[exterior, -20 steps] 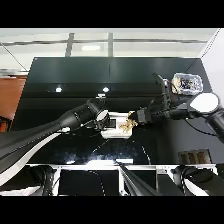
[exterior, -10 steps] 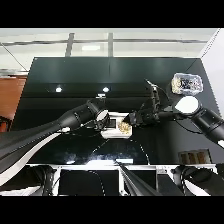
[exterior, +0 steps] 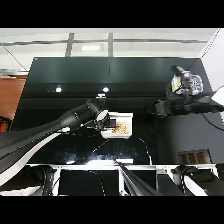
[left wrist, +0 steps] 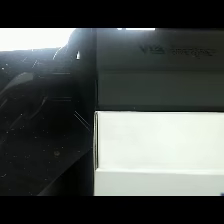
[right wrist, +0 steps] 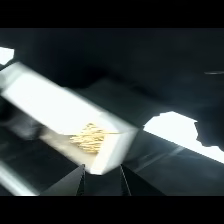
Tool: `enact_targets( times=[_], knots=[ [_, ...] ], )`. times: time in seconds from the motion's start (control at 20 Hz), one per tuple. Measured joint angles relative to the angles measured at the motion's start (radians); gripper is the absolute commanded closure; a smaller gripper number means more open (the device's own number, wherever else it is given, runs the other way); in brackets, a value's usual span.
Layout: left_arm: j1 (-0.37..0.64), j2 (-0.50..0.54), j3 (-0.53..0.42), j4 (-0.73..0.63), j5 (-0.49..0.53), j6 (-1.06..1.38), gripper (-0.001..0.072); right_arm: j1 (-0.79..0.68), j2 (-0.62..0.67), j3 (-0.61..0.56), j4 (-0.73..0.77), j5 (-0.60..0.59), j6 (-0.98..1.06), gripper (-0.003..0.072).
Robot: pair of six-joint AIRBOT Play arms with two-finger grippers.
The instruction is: Fold the box and place the chain.
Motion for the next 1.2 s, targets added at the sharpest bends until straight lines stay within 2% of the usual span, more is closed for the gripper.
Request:
enact_targets(
  times=[0.1, 0.25, 0.3, 0.5, 0.7, 0.8, 0.9, 0.95, 1.05, 1.2],
  knots=[
    [0.001, 0.0, 0.0, 0.0, 0.0, 0.0, 0.0653, -0.063, 0.028, 0.005, -0.061, 0.019, 0.0, 0.0414],
    [0.003, 0.002, 0.002, -0.001, -0.011, 0.001, 0.0201, -0.114, 0.048, 0.007, -0.111, 0.032, 0.0, 0.0414],
    [0.003, 0.005, 0.006, -0.002, -0.019, 0.002, 0.0175, -0.124, 0.051, 0.008, -0.121, 0.036, -0.001, 0.0414],
    [0.004, 0.059, 0.034, 0.01, -0.081, 0.049, 0.0175, -0.14, 0.058, 0.009, -0.143, 0.028, -0.002, 0.0414],
    [0.007, 0.211, 0.011, 0.086, -0.163, 0.174, 0.0175, -0.145, 0.06, 0.009, -0.148, 0.014, -0.001, 0.0414],
    [0.04, 0.308, -0.056, 0.163, -0.183, 0.22, 0.0177, -0.146, 0.06, 0.009, -0.151, 0.005, -0.001, 0.0414],
    [0.131, 0.394, -0.164, 0.21, -0.188, 0.233, 0.0178, -0.146, 0.06, 0.009, -0.151, -0.011, 0.001, 0.0414],
    [0.2, 0.428, -0.227, 0.194, -0.159, 0.238, 0.0178, -0.146, 0.06, 0.009, -0.151, -0.024, 0.001, 0.0414],
    [0.342, 0.474, -0.35, 0.064, -0.054, 0.301, 0.0178, -0.146, 0.06, 0.009, -0.151, -0.048, 0.004, 0.0414],
    [0.496, 0.498, -0.485, -0.325, 0.129, 0.672, 0.0188, -0.146, 0.06, 0.009, -0.151, -0.067, 0.01, 0.0414]
  ],
)
